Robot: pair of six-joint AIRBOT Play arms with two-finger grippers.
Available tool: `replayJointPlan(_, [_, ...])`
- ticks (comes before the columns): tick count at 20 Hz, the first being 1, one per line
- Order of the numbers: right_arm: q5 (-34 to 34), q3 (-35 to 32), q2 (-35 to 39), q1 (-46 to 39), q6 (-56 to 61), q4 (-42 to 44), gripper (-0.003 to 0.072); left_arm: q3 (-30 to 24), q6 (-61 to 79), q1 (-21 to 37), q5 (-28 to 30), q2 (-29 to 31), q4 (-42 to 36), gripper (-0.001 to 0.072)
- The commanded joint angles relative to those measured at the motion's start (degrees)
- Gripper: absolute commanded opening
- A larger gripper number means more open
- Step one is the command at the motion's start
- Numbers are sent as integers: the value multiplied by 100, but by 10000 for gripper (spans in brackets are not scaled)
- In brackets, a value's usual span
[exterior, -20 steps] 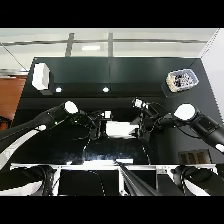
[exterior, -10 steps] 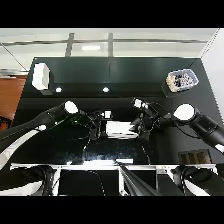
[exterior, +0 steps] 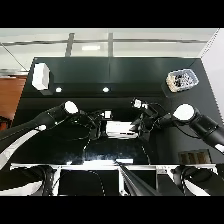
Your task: Fold the box and place the chain.
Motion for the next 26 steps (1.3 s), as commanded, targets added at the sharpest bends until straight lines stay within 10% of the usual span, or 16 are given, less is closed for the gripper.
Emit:
replayJointPlan(1, [22, -2, -2, 2, 59, -4, 246, 4, 4, 0, 0, -2, 2, 464])
replayJointPlan(26, [-26, -203, 26, 262, 802, -68, 274, 4, 4, -2, -2, 0, 2, 464])
